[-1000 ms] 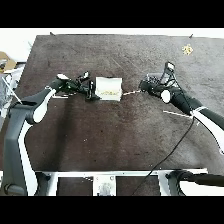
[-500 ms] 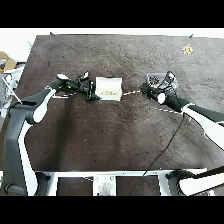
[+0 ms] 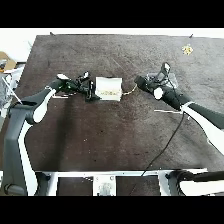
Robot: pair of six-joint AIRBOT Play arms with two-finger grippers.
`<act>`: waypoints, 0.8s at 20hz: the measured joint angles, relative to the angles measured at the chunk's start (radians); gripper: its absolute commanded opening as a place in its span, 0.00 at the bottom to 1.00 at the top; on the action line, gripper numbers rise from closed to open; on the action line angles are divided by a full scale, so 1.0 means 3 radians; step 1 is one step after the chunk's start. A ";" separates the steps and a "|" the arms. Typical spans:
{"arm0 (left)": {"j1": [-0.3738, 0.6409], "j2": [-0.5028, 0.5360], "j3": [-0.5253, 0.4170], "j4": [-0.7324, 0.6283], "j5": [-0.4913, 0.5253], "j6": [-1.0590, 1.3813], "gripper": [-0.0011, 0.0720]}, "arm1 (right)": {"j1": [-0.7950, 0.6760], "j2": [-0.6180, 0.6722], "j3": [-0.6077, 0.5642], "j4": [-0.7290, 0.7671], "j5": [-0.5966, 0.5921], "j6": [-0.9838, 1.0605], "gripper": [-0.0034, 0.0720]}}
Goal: Fold the box and place the chain.
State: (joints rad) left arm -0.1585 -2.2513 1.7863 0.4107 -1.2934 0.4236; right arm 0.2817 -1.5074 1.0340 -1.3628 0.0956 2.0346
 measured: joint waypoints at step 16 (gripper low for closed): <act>-0.0001 0.0001 0.0000 -0.0001 0.0000 0.0000 0.40 | 0.1169 0.0223 0.0041 0.0142 -0.0858 0.0018 0.04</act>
State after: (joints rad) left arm -0.1589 -2.2509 1.7863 0.4103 -1.2934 0.4236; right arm 0.6323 -1.4406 1.0462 -1.3201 -0.1619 2.0399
